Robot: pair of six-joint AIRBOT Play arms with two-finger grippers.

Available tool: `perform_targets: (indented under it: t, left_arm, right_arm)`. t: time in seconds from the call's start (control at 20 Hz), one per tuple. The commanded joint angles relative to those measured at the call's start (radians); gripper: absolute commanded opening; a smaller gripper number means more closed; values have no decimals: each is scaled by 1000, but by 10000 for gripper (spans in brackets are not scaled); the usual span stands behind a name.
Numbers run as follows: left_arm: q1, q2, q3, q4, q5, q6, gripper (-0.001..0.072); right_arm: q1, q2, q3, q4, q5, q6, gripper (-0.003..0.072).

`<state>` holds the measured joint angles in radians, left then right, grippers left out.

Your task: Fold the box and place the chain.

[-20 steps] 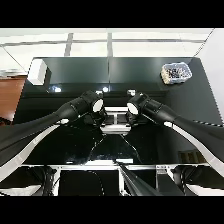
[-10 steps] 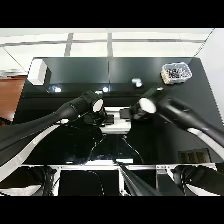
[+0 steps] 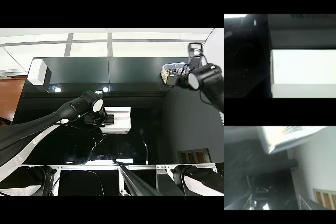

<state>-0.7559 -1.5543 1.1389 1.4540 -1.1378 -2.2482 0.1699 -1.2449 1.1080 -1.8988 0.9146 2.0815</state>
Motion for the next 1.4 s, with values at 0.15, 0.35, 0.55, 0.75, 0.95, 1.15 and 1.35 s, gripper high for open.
perform_targets:
  t: [0.15,0.35,0.55,0.75,0.95,1.15,1.35]
  left_arm:
    - [0,0,1,0,0,0,26]
    - [0,0,1,0,0,0,26]
    - [1,0,1,0,2,0,26]
    - [0,0,1,0,6,0,26]
    - [0,0,1,0,6,0,26]
    - [0,0,1,0,6,0,26]
    - [0,0,1,0,8,0,26]
  right_arm:
    - [-261,-357,385,216,-55,-87,710]
    - [-317,-595,723,343,141,-85,710]
    - [-342,-706,784,408,122,-69,702]
    - [-337,-768,784,497,104,-82,593]
    - [-323,-780,784,492,50,-93,593]
    - [-315,-786,784,492,47,-119,343]
    - [-326,-780,803,492,146,-170,15]
